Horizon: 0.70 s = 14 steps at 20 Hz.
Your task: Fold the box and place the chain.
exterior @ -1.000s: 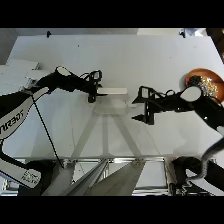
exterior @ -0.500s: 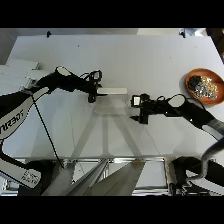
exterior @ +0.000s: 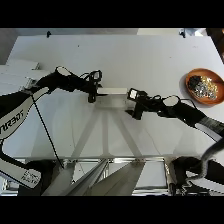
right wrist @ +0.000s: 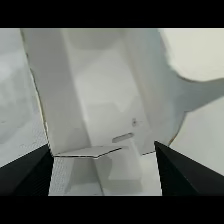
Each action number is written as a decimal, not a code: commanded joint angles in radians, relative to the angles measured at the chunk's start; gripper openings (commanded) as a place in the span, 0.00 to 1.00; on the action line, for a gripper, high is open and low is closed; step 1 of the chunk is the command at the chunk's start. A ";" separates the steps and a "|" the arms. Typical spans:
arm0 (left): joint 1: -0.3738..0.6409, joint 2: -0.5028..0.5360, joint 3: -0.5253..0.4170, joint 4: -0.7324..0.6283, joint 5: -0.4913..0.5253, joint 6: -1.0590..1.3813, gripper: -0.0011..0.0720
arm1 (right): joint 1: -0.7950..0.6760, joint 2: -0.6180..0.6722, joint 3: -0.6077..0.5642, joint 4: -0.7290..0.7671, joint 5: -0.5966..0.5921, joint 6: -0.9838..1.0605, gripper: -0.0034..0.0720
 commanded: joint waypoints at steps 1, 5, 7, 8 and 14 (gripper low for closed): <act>0.000 0.000 0.000 0.000 -0.002 0.000 0.04 | 0.002 -0.003 0.033 0.033 -0.060 0.019 0.96; -0.001 0.000 0.000 0.000 -0.002 0.000 0.04 | 0.002 -0.003 0.062 0.032 -0.087 0.025 0.96; -0.001 0.000 0.000 0.000 -0.002 0.000 0.04 | 0.002 -0.003 0.062 0.026 -0.089 0.025 0.96; -0.001 0.000 0.000 0.000 -0.002 0.000 0.04 | 0.002 -0.003 0.062 0.022 -0.088 0.025 0.96; -0.001 0.000 0.000 0.000 -0.002 0.000 0.04 | -0.025 -0.011 0.077 0.006 -0.039 0.021 0.96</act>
